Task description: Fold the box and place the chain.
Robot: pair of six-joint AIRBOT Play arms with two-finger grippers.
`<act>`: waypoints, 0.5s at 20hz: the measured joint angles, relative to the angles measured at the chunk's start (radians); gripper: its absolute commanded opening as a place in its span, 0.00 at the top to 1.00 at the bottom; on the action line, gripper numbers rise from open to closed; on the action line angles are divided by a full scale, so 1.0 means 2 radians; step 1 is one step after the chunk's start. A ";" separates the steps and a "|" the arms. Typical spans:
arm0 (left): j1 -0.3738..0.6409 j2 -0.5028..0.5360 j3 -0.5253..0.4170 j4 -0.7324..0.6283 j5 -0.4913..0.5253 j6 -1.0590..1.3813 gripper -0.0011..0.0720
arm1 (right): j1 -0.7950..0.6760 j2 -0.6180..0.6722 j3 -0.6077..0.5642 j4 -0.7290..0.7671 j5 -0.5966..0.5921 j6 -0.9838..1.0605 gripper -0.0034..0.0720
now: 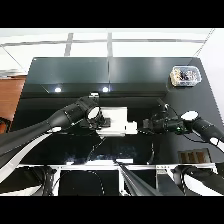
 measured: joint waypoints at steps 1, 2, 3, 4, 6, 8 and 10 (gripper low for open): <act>0.000 0.000 0.000 0.000 0.000 0.000 0.95 | 0.001 0.000 0.000 0.003 0.000 -0.004 0.94; 0.000 0.000 0.000 0.000 0.000 0.000 0.95 | 0.001 -0.001 0.001 0.004 0.000 -0.006 0.94; 0.000 0.000 0.000 0.000 0.000 0.000 0.95 | 0.001 -0.001 0.001 0.002 0.000 -0.009 0.94; 0.000 0.000 0.000 0.000 0.000 0.000 0.95 | -0.001 -0.002 0.002 -0.001 -0.001 -0.009 0.94; 0.000 0.000 0.000 0.000 0.000 0.000 0.95 | -0.008 -0.002 0.004 -0.013 -0.002 -0.010 0.94; 0.000 0.000 0.000 0.000 0.000 0.000 0.95 | -0.019 -0.002 0.006 -0.035 -0.004 -0.002 0.94; 0.000 0.000 0.000 0.000 0.000 0.000 0.95 | -0.027 -0.005 0.006 -0.060 -0.012 0.013 0.94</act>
